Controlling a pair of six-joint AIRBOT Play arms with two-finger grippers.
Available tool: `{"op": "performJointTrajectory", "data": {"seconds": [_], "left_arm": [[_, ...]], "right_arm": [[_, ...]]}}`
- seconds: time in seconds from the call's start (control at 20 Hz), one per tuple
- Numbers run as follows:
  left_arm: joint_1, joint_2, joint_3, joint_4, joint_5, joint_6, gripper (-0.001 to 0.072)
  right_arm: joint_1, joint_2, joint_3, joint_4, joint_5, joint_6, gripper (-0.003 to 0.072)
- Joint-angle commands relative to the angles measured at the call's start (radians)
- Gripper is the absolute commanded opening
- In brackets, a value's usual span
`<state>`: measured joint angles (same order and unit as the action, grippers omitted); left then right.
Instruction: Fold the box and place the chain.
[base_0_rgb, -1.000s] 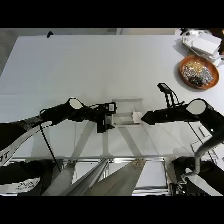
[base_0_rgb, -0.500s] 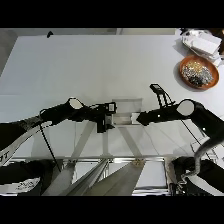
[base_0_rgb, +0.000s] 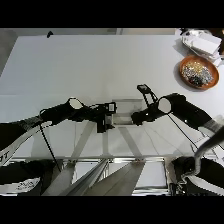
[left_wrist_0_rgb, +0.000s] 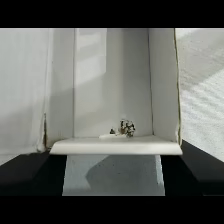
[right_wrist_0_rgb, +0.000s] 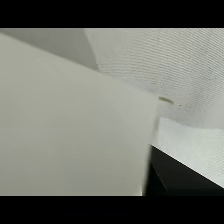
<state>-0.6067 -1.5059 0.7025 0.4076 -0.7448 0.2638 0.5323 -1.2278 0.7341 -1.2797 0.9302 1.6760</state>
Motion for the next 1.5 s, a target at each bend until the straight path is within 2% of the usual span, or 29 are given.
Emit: {"op": "performJointTrajectory", "data": {"seconds": [0.0,0.05,0.15,0.3,0.35,0.45,0.5,0.65,0.7,0.75,0.85,1.15,1.25,1.4,1.45], "left_arm": [[0.000,0.000,0.000,0.000,0.000,0.000,0.0323],[0.000,0.000,0.000,0.000,0.000,0.000,0.0323],[0.000,0.000,0.000,0.000,0.000,0.000,0.0323],[0.000,0.000,0.000,0.000,0.000,0.000,0.0323],[0.000,0.000,0.000,0.000,0.000,0.000,0.0323],[0.000,0.000,0.000,0.000,0.000,0.000,0.0323],[0.000,0.000,0.000,0.000,0.000,0.000,0.0323],[0.000,0.000,0.000,0.000,0.000,0.000,0.0323],[0.000,0.000,0.000,0.000,0.000,0.000,0.0323],[0.000,0.000,0.000,0.000,0.000,0.000,0.0323],[0.000,0.000,0.000,0.000,0.000,0.000,0.0323],[0.000,0.000,0.000,0.000,0.000,0.000,0.0323],[0.000,0.000,0.000,0.000,0.000,0.000,0.0323],[0.000,0.000,0.000,0.000,0.000,0.000,0.0323],[0.000,0.000,0.000,0.000,0.000,0.000,0.0323]], "right_arm": [[0.049,-0.064,0.059,-0.066,0.021,0.108,0.0396],[0.058,-0.074,0.068,-0.076,0.021,0.115,0.0366],[0.069,-0.079,0.070,-0.086,0.024,0.138,0.0356],[0.069,-0.079,0.070,-0.107,0.029,0.161,0.0269],[0.069,-0.079,0.070,-0.118,0.036,0.161,0.0216],[0.069,-0.079,0.070,-0.141,0.056,0.161,0.0056],[0.069,-0.079,0.070,-0.144,0.057,0.161,0.0013],[0.069,-0.079,0.070,-0.158,0.057,0.176,0.0013],[0.071,-0.079,0.070,-0.158,0.055,0.176,0.0042],[0.077,-0.080,0.070,-0.161,0.053,0.176,0.0118],[0.093,-0.087,0.070,-0.168,0.047,0.185,0.0169],[0.123,-0.126,0.070,-0.213,0.064,0.239,0.0157],[0.123,-0.126,0.070,-0.215,0.074,0.239,0.0017],[0.123,-0.126,0.070,-0.216,0.074,0.238,0.0013],[0.123,-0.126,0.070,-0.216,0.072,0.238,0.0041]]}}
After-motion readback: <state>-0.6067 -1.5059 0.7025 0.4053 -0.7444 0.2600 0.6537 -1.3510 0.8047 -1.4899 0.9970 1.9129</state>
